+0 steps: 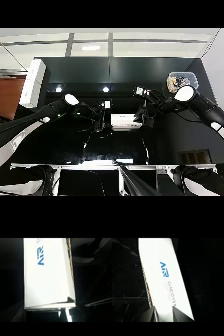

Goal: Fold the box and place the chain.

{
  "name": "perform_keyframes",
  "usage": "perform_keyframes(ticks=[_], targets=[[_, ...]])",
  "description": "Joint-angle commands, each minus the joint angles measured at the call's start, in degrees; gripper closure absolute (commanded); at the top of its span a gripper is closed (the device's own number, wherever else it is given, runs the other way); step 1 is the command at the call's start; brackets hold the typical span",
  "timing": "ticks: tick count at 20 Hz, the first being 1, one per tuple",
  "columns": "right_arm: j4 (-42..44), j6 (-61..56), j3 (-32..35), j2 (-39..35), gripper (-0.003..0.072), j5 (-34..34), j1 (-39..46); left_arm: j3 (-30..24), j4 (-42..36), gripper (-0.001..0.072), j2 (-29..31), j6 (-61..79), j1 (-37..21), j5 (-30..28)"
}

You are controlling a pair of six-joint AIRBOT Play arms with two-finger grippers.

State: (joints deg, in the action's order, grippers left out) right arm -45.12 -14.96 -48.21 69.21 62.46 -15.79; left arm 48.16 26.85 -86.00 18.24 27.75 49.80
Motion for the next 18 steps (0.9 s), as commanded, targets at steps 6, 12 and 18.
perform_keyframes(ticks=[6,12,18], targets=[[0.0,-0.1,0.0,0.0,0.0448,-0.2,0.0,0.0,0.0,0.0149,0.0,0.0,0.0,-0.1],[-0.2,-0.2,0.6,0.0,0.0448,-0.3,-0.2,0.0,0.0,0.0149,0.0,0.0,0.0,-0.1],[-0.2,-0.3,2.1,0.0,0.0445,-2.3,-2.9,0.0,0.0,0.0149,0.0,0.0,0.0,-0.1]])
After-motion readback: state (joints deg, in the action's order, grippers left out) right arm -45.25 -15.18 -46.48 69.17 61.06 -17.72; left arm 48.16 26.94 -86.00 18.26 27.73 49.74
